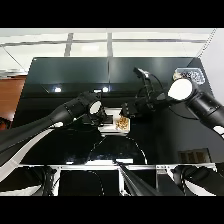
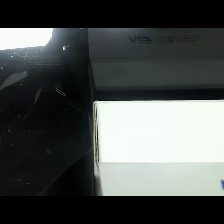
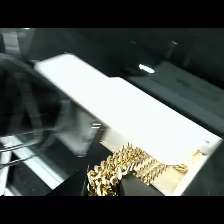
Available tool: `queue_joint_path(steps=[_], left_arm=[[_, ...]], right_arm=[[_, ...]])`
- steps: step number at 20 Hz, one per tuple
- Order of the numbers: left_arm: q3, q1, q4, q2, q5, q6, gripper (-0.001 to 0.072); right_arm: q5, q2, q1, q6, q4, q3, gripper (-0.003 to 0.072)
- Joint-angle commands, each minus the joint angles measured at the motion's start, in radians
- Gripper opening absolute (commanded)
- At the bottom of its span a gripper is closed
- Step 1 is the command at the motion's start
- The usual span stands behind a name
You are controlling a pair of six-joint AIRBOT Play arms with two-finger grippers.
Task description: Fold the box and place the chain.
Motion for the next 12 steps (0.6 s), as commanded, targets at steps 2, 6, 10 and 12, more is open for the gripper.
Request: queue_joint_path(steps=[2,6,10,12], left_arm=[[0.000,0.000,0.000,0.000,0.001,0.000,0.0025],[0.000,0.000,0.000,0.000,0.001,0.000,0.0025],[0.000,0.000,0.000,0.000,0.000,0.000,0.0025],[0.000,0.000,-0.002,-0.001,-0.008,0.011,0.0026]], right_arm=[[-0.114,-0.003,0.002,0.025,0.004,-0.088,0.0018],[-0.071,-0.010,-0.027,0.029,-0.023,-0.084,0.0428],[0.066,0.044,-0.196,0.029,-0.126,-0.084,0.0428],[0.101,0.071,-0.267,0.027,-0.173,-0.085,0.0428]])
